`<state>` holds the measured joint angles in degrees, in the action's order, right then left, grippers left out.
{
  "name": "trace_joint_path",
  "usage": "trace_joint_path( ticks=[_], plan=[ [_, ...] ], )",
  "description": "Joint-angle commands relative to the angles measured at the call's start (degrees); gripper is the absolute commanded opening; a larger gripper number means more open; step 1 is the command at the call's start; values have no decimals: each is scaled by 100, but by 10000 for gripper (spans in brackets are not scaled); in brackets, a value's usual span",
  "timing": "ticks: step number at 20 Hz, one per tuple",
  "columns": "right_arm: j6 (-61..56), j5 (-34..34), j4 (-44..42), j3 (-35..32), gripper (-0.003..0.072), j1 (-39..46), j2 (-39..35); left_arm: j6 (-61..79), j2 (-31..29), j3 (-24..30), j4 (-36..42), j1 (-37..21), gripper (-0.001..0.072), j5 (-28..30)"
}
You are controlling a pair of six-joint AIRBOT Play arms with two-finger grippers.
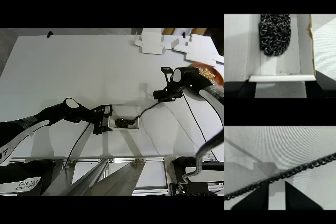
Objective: Fold the box and place the chain.
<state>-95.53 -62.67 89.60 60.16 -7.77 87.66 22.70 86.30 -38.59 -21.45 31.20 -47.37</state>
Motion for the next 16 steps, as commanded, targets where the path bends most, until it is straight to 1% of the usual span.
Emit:
trace_joint_path(
  ticks=[1,2,4,6,9,12,14,16],
  plan=[
    [28,-35,2,-133,53,2,79,0,-2,0,0,-2,133,2],
    [127,-96,0,-136,21,-2,66,0,-2,0,0,-4,133,2],
    [275,-216,-4,-136,21,-2,-90,2,-2,0,0,-4,133,2],
    [358,-341,-2,-136,21,-2,-448,2,-2,0,0,-2,133,2],
    [601,-612,-46,-136,21,-57,-1272,2,-2,0,0,-4,133,0],
    [610,-990,-52,-138,21,-310,-2170,2,-2,0,0,-4,133,2],
    [601,-916,-50,-138,21,-533,-2667,2,-2,0,0,-4,133,2],
    [535,-647,-70,-138,22,-597,-2876,2,-2,0,0,-4,133,2]
  ],
)
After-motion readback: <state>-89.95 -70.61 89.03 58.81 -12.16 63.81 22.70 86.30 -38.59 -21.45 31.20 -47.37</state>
